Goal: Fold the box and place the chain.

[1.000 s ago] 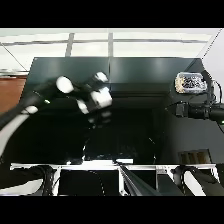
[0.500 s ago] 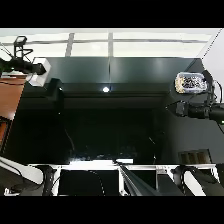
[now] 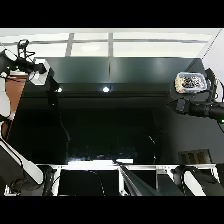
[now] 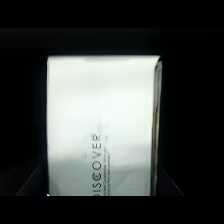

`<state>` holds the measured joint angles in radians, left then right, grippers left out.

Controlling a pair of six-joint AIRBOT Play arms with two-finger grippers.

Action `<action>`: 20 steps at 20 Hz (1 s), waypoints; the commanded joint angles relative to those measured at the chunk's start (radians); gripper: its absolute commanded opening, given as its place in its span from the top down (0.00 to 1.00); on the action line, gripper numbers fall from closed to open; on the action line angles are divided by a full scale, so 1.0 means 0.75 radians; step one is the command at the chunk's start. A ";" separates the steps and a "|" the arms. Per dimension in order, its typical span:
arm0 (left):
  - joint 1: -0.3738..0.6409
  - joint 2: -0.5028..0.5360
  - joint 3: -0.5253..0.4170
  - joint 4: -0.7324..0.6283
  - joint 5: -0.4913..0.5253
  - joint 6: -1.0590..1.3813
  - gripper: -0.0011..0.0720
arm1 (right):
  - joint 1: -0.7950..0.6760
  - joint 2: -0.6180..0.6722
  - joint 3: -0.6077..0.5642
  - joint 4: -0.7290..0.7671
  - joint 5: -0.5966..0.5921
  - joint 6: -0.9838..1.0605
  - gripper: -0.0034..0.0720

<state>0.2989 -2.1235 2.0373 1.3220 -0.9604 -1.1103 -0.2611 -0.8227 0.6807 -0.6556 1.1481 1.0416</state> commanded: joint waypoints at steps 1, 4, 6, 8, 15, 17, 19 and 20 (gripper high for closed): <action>-0.021 0.084 0.088 0.075 -0.071 -0.030 0.01 | -0.001 0.002 0.001 0.001 -0.005 0.002 0.94; -0.036 0.315 0.086 0.097 -0.123 -0.206 0.01 | -0.001 0.002 0.018 0.000 0.022 0.002 0.94; -0.049 0.458 0.085 0.096 -0.263 -0.393 0.46 | -0.001 0.002 0.080 -0.003 0.093 -0.003 0.94; -0.068 0.599 0.008 0.008 -0.441 -0.430 0.95 | -0.001 0.002 0.187 -0.043 0.204 -0.003 0.94; -0.437 1.587 -1.218 -0.135 0.133 -0.359 0.95 | 0.050 0.373 0.204 -0.340 -0.173 -0.119 0.94; -0.528 1.865 -1.624 -0.134 0.312 -0.359 0.95 | 0.049 0.450 0.085 -0.465 -0.270 -0.118 0.94; -0.592 2.086 -1.952 -0.131 0.406 -0.379 0.95 | 0.050 0.473 -0.094 -0.479 -0.393 -0.119 0.94; -0.602 2.155 -2.058 -0.127 0.417 -0.379 0.95 | 0.050 0.473 -0.188 -0.474 -0.476 -0.107 0.94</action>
<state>-0.0864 -0.7330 0.8158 1.2278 -0.8005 -1.3869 -0.2268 -0.5125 0.6819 -0.9447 0.9607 0.9585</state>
